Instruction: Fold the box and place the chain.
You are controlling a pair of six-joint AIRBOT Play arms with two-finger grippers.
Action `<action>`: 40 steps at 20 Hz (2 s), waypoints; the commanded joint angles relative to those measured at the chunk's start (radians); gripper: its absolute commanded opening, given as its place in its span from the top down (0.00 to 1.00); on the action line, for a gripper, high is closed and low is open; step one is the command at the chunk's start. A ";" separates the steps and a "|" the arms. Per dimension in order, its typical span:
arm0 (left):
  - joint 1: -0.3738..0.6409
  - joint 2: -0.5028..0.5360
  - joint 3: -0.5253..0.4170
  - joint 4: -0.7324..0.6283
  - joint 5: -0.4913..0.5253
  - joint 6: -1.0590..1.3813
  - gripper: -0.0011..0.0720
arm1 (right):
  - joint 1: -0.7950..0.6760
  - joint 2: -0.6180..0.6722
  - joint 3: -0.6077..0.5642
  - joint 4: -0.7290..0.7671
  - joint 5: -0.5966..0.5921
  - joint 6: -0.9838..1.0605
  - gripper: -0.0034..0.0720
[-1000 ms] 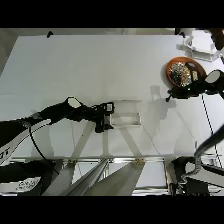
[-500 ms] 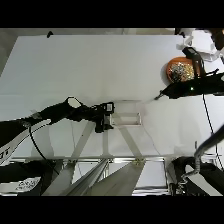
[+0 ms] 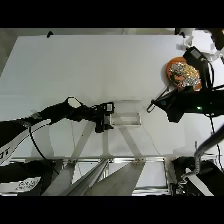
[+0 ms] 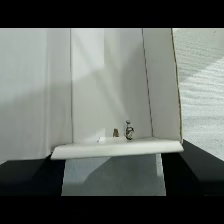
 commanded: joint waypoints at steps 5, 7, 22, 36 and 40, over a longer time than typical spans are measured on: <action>0.000 -0.001 0.000 0.000 0.000 0.000 0.55 | 0.088 0.068 0.001 0.103 -0.131 0.013 0.94; 0.000 -0.001 0.000 0.000 0.000 0.000 0.55 | 0.134 0.058 0.001 0.102 -0.150 0.013 0.94; 0.000 -0.001 0.000 0.000 0.000 0.000 0.55 | 0.332 -0.150 -0.128 0.027 -0.343 0.054 0.94; 0.000 -0.001 0.000 0.000 0.000 0.000 0.55 | 0.460 -0.480 -0.227 0.068 -0.623 0.044 0.91; 0.000 -0.001 0.000 0.000 0.000 0.000 0.55 | 0.459 -0.480 -0.227 0.068 -0.613 0.056 0.78</action>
